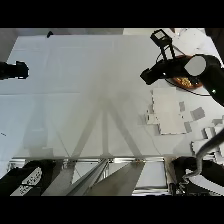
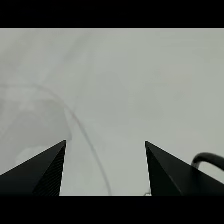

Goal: Fold the box and place the chain.

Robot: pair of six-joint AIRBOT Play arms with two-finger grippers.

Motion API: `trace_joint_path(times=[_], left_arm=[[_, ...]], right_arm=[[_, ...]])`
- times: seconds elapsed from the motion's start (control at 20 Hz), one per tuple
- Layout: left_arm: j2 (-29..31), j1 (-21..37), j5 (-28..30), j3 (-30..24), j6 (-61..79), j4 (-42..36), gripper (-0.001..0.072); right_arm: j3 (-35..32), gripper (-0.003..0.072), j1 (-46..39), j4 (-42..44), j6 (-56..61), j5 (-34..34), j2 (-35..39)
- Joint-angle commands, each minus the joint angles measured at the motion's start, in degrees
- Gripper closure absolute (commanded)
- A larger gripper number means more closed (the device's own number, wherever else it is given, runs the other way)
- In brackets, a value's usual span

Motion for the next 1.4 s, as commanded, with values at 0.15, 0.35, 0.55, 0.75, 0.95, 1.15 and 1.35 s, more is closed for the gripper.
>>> trace_joint_path(times=[0.15, 0.35, 0.55, 0.75, 0.95, 1.15, 1.35], left_arm=[[-0.02, -0.04, -0.15, -0.07, 0.00, 0.02, 0.0125], [-0.02, -0.04, -0.15, -0.07, 0.00, 0.02, 0.0125], [-0.02, -0.04, -0.15, -0.07, 0.00, 0.02, 0.0125], [-0.02, -0.04, -0.17, -0.07, 0.00, 0.02, 0.0125], [-0.02, -0.04, -0.15, -0.07, 0.00, 0.02, 0.0125], [-0.02, -0.04, -0.15, -0.07, 0.00, 0.02, 0.0125], [-0.02, -0.04, -0.17, -0.07, 0.00, 0.02, 0.0125]], right_arm=[[-0.04, 0.0168, 0.02, -0.04, 0.83, -0.04, -0.02], [1.36, 0.0155, 0.02, -9.27, 11.98, 1.33, 0.02], [6.32, 0.0154, -0.96, -27.41, 19.74, 11.85, 0.02], [7.76, 0.0154, -6.86, -30.77, 21.75, 18.38, 0.02], [7.74, 0.0125, -16.46, -30.77, 21.64, 25.09, 0.02], [7.74, 0.0106, -26.10, -30.36, 18.51, 33.51, -0.04], [7.74, 0.0040, -32.70, -27.56, 14.78, 35.36, -0.15]])
